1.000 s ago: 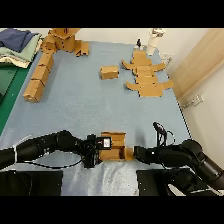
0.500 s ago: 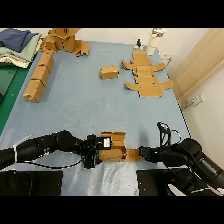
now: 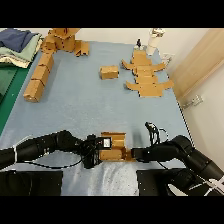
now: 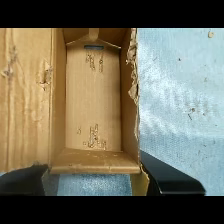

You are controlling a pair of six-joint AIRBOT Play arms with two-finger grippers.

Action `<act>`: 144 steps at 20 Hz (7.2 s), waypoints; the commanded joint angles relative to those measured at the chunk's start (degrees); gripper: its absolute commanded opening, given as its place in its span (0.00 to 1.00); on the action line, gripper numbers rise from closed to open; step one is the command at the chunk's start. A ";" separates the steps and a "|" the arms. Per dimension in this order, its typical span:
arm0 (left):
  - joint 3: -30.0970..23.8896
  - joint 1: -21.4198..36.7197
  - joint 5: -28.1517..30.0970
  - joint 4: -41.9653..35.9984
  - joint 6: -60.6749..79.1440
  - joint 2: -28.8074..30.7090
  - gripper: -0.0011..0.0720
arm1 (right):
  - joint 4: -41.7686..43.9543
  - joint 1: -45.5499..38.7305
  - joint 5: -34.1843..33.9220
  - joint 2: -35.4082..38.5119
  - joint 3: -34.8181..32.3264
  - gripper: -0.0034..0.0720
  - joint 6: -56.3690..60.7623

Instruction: Fold the box.

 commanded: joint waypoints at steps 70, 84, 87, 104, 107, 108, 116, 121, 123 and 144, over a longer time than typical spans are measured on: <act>0.02 -0.02 0.17 -0.11 -0.02 -0.02 0.63 | -12.59 20.24 -16.59 -31.41 29.57 0.53 24.74; 0.02 -0.02 0.17 -0.11 -0.02 -0.02 0.63 | -12.22 22.82 -13.99 -34.71 29.77 0.06 25.68; 0.02 -0.02 0.17 -0.11 -0.02 -0.02 0.63 | -12.90 23.65 -14.19 -34.71 29.77 0.05 25.66; 0.02 -0.02 0.17 -0.11 -0.04 -0.02 0.63 | -12.70 23.30 -29.64 -19.08 37.38 0.55 28.83; 0.02 -0.02 0.15 -0.11 -0.02 -0.02 0.63 | -20.94 20.15 -39.91 -15.08 37.48 0.14 28.26; 0.02 -0.02 0.17 -0.11 -0.04 -0.02 0.63 | -24.63 17.53 -42.29 -14.84 37.44 0.14 26.05; 0.02 -0.02 0.17 -0.11 -0.04 -0.02 0.63 | 10.40 -22.29 -9.62 -29.35 32.65 0.05 -25.51; 0.02 -0.02 0.17 -0.11 -0.02 -0.02 0.63 | 46.47 -24.41 -17.09 -45.57 32.50 0.05 -62.53; 0.02 -0.02 0.17 -0.11 -0.04 -0.04 0.63 | 46.95 -19.96 -18.60 -46.49 31.95 0.05 -67.56; 0.02 -0.02 0.17 -0.11 -0.02 -0.02 0.63 | 10.99 13.62 8.22 -11.76 13.70 0.05 -65.64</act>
